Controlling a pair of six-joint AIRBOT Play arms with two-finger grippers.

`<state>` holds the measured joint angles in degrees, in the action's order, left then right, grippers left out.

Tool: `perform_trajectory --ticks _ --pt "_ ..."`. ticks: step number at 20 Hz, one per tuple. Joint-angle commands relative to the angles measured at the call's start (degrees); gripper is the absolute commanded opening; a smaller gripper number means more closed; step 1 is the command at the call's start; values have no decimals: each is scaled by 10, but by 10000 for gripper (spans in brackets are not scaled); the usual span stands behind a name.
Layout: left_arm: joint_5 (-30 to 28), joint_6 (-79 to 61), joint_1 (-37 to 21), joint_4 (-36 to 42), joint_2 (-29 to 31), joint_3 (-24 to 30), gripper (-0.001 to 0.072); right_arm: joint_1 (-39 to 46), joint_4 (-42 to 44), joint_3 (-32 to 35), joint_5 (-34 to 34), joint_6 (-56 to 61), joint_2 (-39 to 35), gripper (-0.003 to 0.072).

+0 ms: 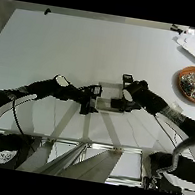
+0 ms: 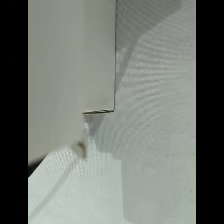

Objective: Fold the box and place the chain.

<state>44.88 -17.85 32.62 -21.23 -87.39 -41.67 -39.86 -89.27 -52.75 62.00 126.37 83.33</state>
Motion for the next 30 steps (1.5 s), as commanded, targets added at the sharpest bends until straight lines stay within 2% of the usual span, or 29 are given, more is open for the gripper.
perform_trajectory --ticks 1,4,5,7,8,11,12,13,17,20,23,25,28,30 --pt "-1 -1 0 0 0 0 342 -1 7 0 3 -3 11 6" --pt "-1 -1 0 0 0 0 342 -1 6 0 1 -6 11 10" --pt "-1 -1 0 0 0 0 342 -1 6 0 0 -7 11 67" --pt "-1 -1 0 0 0 0 342 -1 6 0 1 -26 6 459" --pt "-1 -1 0 0 0 0 342 -1 7 0 1 -42 0 509" --pt "-1 -2 0 0 0 0 342 2 5 0 2 -57 -27 517" --pt "-1 -1 0 0 0 0 342 3 5 0 2 -71 -39 555" --pt "-1 -1 0 0 0 0 342 7 5 0 7 -83 -53 560" --pt "-1 -1 0 0 0 0 342 33 3 0 35 -116 -133 568" --pt "-1 -2 0 0 0 0 342 85 -18 0 79 -153 -199 569" --pt "-1 -2 0 0 0 0 342 193 -56 0 91 -202 -256 569" --pt "-1 -1 0 0 0 0 342 302 -78 0 61 -251 -277 568" --pt "-1 -1 0 0 0 0 342 471 -80 -2 -23 -325 -258 564" --pt "-1 -1 0 0 0 0 342 562 -79 -23 -70 -359 -210 555"
